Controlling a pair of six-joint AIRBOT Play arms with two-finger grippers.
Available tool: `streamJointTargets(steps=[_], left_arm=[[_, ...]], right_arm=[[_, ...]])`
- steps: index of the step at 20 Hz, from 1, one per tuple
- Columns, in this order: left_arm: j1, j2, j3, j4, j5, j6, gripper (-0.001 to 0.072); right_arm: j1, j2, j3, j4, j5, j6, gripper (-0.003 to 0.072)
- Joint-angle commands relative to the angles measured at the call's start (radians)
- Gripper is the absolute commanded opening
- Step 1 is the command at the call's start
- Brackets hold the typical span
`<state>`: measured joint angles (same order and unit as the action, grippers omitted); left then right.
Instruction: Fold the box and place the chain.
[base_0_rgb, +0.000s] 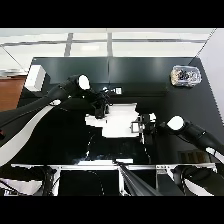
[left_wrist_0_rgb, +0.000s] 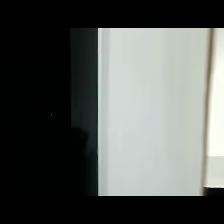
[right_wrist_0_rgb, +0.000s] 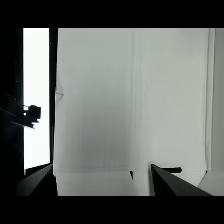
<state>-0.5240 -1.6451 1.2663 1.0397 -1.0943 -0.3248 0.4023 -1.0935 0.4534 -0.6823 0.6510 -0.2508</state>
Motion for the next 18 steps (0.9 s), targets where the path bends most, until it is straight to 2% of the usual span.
streamJointTargets(steps=[1, 10, 18], left_arm=[[0.0, 0.001, 0.001, -0.002, -0.003, 0.002, 0.002], [0.0, 0.001, 0.002, -0.002, -0.005, 0.002, 0.002], [0.0, 0.001, 0.002, -0.002, -0.006, 0.002, 0.002]], right_arm=[[0.001, -0.002, 0.0, 0.054, -0.062, -0.002, 0.0702], [-0.02, 0.049, 0.008, 0.054, -0.049, 0.006, 0.0702], [-0.046, 0.045, 0.071, 0.096, -0.087, 0.013, 0.0704]])
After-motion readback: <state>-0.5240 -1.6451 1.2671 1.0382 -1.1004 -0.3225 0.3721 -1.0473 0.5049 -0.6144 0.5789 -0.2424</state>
